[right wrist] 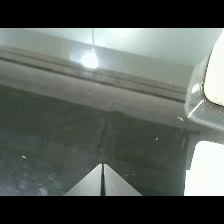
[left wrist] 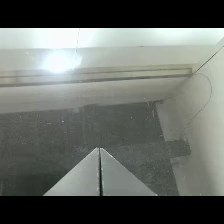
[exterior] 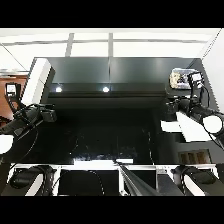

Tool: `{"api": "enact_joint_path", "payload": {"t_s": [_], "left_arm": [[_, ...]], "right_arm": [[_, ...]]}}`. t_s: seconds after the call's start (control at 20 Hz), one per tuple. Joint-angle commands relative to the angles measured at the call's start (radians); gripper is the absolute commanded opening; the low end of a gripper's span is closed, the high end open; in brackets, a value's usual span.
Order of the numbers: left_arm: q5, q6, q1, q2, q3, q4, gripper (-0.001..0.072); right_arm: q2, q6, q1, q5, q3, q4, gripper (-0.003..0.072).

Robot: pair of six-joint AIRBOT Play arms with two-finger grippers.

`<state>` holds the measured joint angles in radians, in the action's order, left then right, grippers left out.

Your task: Fold the box and place the chain.

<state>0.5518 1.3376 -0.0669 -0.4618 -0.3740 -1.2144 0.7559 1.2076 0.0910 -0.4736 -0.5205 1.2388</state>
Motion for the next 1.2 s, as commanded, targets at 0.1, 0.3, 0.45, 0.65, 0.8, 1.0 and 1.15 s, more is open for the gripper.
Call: {"api": "enact_joint_path", "payload": {"t_s": [0.1,0.3,0.45,0.65,0.8,1.0,1.15], "left_arm": [[0.000,0.000,0.000,0.001,0.000,0.000,0.0027],[0.000,0.000,0.000,0.001,0.000,0.000,0.0027],[0.000,0.000,0.000,0.001,0.000,0.000,0.0027],[0.000,0.000,0.000,0.001,0.000,0.000,0.0027],[0.000,0.000,0.000,0.001,0.000,0.000,0.0027],[-0.001,0.003,0.000,0.001,0.000,0.026,0.0027],[-0.092,0.005,-0.001,-0.005,0.000,0.035,0.0027]], "right_arm": [[-0.001,0.000,0.000,0.000,0.000,0.000,0.0018],[-0.001,0.000,0.000,0.000,0.000,0.000,0.0018],[-0.001,0.000,0.000,0.000,0.000,0.000,0.0018],[-0.001,0.000,0.001,0.014,0.000,-0.043,0.0018],[-0.001,0.000,0.000,0.055,0.000,-0.157,0.0018],[0.006,-0.012,-0.039,0.083,0.000,-0.062,0.0032],[0.018,0.048,-0.231,0.163,-0.002,0.084,0.0700]]}}
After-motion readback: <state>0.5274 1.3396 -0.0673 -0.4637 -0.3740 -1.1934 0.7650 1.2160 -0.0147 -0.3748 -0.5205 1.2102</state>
